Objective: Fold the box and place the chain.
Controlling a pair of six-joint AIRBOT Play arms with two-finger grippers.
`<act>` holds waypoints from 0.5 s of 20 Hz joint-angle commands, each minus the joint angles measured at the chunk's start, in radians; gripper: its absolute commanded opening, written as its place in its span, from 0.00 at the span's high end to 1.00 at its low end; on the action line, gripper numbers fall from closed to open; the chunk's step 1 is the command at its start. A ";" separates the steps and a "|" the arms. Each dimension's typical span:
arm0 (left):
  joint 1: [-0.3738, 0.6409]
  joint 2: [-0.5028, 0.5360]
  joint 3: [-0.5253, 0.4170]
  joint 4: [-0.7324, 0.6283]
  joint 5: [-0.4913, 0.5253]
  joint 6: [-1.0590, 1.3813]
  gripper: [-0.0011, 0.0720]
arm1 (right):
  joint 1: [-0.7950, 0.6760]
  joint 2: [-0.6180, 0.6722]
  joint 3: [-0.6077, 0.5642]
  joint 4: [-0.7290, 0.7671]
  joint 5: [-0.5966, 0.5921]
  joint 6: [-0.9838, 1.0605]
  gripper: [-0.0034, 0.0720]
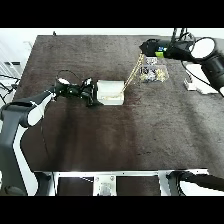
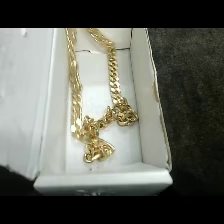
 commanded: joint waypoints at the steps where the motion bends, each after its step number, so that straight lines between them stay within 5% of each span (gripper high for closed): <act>1: 0.001 0.000 0.001 0.000 0.000 0.000 0.58 | 0.009 0.046 0.002 -0.064 0.006 0.023 0.94; 10: 0.001 0.000 0.001 0.000 0.000 0.000 0.58 | 0.073 0.101 0.003 -0.063 0.050 0.024 0.94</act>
